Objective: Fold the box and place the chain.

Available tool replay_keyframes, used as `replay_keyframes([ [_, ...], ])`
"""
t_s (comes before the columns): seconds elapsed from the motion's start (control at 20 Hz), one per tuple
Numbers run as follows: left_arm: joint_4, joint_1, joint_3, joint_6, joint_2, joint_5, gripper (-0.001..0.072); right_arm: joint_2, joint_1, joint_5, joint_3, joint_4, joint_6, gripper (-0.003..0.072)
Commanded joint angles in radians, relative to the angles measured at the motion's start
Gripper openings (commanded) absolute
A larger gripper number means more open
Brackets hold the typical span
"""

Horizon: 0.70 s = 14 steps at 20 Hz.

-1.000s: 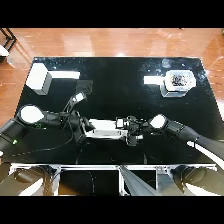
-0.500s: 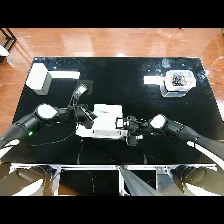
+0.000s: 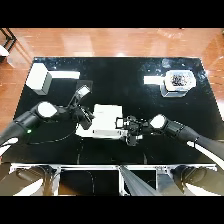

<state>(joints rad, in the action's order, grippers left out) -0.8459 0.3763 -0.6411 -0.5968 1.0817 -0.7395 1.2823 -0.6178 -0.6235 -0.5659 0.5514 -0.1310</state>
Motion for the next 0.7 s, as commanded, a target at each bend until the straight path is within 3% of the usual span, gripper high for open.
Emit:
replay_keyframes([
  [0.0,-0.180,-0.059,-0.030,-0.021,-0.126,-0.115,0.0021,0.000,0.000,0.001,-0.001,0.000,0.000,0.0256],
  [0.1,-0.190,-0.127,-0.029,-0.019,-0.204,-0.202,0.0022,0.000,0.000,0.001,-0.001,0.000,0.000,0.0256],
  [0.15,-0.191,-0.155,-0.026,-0.012,-0.230,-0.241,0.0106,0.000,0.000,0.001,-0.001,0.000,0.000,0.0256],
  [0.2,-0.194,-0.173,-0.026,-0.012,-0.241,-0.290,0.0476,0.000,0.000,0.001,-0.001,0.000,0.000,0.0256],
  [0.25,-0.198,-0.177,-0.026,0.000,-0.240,-0.319,0.0634,0.000,0.000,0.001,-0.001,0.000,0.000,0.0257],
  [0.5,-0.190,-0.120,0.044,0.367,-0.199,-0.330,0.0630,0.000,0.000,0.001,-0.001,0.000,0.000,0.0256],
  [0.65,-0.182,-0.063,0.069,0.441,-0.148,-0.241,0.0630,0.000,0.000,0.001,-0.001,0.000,0.000,0.0256],
])
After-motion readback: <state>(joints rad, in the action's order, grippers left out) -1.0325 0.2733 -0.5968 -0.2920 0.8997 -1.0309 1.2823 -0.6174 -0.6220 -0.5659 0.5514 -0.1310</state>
